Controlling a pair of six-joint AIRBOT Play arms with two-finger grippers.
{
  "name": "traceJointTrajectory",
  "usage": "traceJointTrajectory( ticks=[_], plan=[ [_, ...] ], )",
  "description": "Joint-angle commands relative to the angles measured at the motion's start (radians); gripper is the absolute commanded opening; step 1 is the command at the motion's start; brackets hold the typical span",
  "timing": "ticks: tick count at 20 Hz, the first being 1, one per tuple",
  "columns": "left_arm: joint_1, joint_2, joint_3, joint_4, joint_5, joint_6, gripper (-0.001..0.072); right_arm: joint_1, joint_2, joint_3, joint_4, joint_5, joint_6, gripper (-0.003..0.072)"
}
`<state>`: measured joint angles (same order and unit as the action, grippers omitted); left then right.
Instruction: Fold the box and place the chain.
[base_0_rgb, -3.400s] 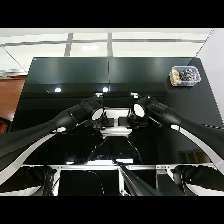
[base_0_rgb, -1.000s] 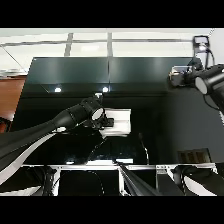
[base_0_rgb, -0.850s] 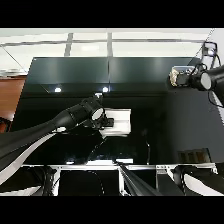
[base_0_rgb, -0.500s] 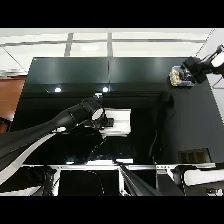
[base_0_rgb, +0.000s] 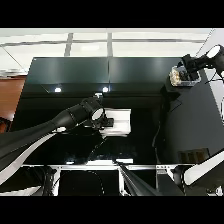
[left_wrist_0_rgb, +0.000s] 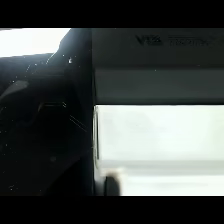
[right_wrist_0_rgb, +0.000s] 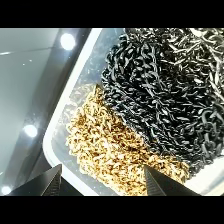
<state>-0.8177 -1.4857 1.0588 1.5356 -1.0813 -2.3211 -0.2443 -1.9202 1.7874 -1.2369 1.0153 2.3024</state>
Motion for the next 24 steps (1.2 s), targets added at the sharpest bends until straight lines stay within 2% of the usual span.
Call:
traceJointTrajectory(
  ticks=[1,6,7,8,9,10,11,14,17,24],
  plan=[
    [0.0,0.0,0.0,0.0,0.0,0.0,0.003,0.019,-0.029,0.014,0.006,0.011,0.021,0.0565],
    [0.0,0.0,0.0,0.0,0.0,0.0,0.003,0.025,-0.061,0.013,0.006,0.009,0.008,0.0564],
    [0.0,0.0,0.0,0.0,0.0,0.0,0.003,0.027,-0.062,0.013,0.005,0.008,-0.006,0.0519],
    [0.0,0.0,0.0,0.0,0.0,0.0,0.003,0.026,-0.062,0.013,0.006,0.008,-0.014,0.0446],
    [0.0,0.0,0.0,0.0,0.0,0.0,0.003,0.026,-0.062,0.014,0.006,0.008,-0.04,0.0292],
    [0.0,0.0,0.0,0.0,0.0,0.0,0.003,0.026,-0.062,0.014,0.01,0.009,-0.098,0.009],
    [0.0,0.0,0.0,0.0,0.0,0.0,0.003,0.026,-0.062,0.014,0.022,0.013,-0.176,0.0011],
    [0.0,0.0,0.0,0.0,0.0,0.0,0.003,0.018,-0.043,0.014,0.025,0.038,-0.245,0.0012],
    [0.0,0.0,0.0,0.0,0.0,0.0,0.003,0.009,0.039,0.014,0.025,0.043,-0.426,0.0011],
    [0.0,0.0,0.0,0.0,0.0,0.0,0.003,0.003,0.407,0.014,0.043,0.108,-0.724,0.0011]
  ],
)
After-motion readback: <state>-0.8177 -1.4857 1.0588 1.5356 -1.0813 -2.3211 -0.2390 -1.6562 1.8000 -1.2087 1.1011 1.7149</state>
